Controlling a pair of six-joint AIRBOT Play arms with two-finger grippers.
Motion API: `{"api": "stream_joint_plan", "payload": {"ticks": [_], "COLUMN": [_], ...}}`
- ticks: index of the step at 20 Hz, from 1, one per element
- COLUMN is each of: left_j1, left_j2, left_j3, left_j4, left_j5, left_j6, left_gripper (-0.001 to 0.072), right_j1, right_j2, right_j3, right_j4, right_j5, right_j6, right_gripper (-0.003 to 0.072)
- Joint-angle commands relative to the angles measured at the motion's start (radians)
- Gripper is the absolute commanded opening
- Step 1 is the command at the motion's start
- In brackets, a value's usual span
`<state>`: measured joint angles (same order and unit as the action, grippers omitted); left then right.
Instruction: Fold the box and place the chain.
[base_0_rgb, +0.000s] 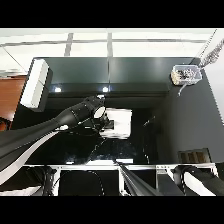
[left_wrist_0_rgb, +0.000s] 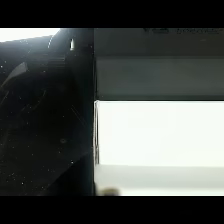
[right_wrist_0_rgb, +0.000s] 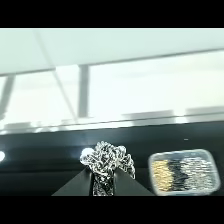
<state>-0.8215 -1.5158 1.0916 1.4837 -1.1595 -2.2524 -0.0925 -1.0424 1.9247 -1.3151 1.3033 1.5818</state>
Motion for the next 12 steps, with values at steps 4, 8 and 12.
{"api": "stream_joint_plan", "payload": {"ticks": [4,8,12], "left_j1": [0.000,0.000,0.000], "left_j2": [0.000,0.000,0.000], "left_j3": [0.000,0.000,0.000], "left_j4": [-0.001,0.000,0.000], "left_j5": [-0.001,-0.001,0.000], "left_j6": [0.000,0.000,0.000], "left_gripper": [0.0027,0.0027,0.0027], "right_j1": [0.109,0.109,0.109], "right_j2": [0.068,0.068,0.067], "right_j3": [0.000,0.000,-0.001], "right_j4": [0.122,0.244,0.322], "right_j5": [0.100,0.199,0.298], "right_j6": [-0.024,-0.040,-0.056], "right_gripper": [0.0017,0.0017,0.0017]}}
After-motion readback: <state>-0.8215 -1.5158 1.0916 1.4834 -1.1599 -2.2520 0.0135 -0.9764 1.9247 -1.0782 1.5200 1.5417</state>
